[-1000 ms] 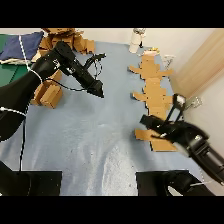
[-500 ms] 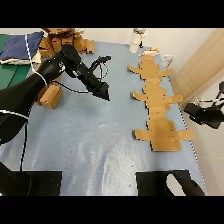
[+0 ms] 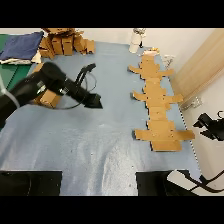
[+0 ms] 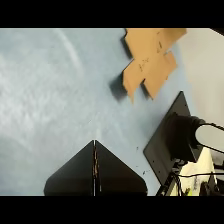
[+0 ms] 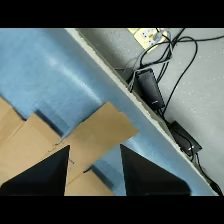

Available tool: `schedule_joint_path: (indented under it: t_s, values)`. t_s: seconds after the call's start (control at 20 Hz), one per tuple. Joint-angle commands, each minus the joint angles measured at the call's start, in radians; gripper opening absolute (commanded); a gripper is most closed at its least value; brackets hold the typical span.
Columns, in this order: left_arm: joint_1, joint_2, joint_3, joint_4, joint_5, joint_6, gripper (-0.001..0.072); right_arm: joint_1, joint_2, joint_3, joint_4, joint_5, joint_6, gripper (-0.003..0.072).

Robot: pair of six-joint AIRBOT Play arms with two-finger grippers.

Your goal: Fold the box.

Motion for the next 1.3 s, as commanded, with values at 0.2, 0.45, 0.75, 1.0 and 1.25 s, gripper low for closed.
schedule_joint_path:
  t_s: [0.2, 0.45, 0.75, 1.0, 1.25]
  values:
    - [0.028, 0.196, -0.325, -0.006, 0.031, -0.063, 0.0011, -0.035, -0.211, 0.145, 0.018, 0.064, -0.212, 0.0506]
    - [0.028, 0.197, -0.325, -0.029, 0.044, -0.062, 0.0011, -0.035, -0.354, 0.225, 0.024, 0.144, -0.274, 0.0506]
    - [0.028, 0.197, -0.325, -0.049, 0.051, -0.062, 0.0011, -0.035, -0.424, 0.225, 0.08, 0.319, -0.348, 0.0505]
    - [0.028, 0.197, -0.325, -0.079, 0.048, -0.062, 0.0011, -0.034, -0.409, 0.224, 0.26, 0.479, -0.373, 0.0116]
    - [0.027, 0.197, -0.325, -0.092, 0.048, -0.061, 0.0011, -0.012, -0.322, 0.136, 0.557, 0.569, -0.435, 0.0006]
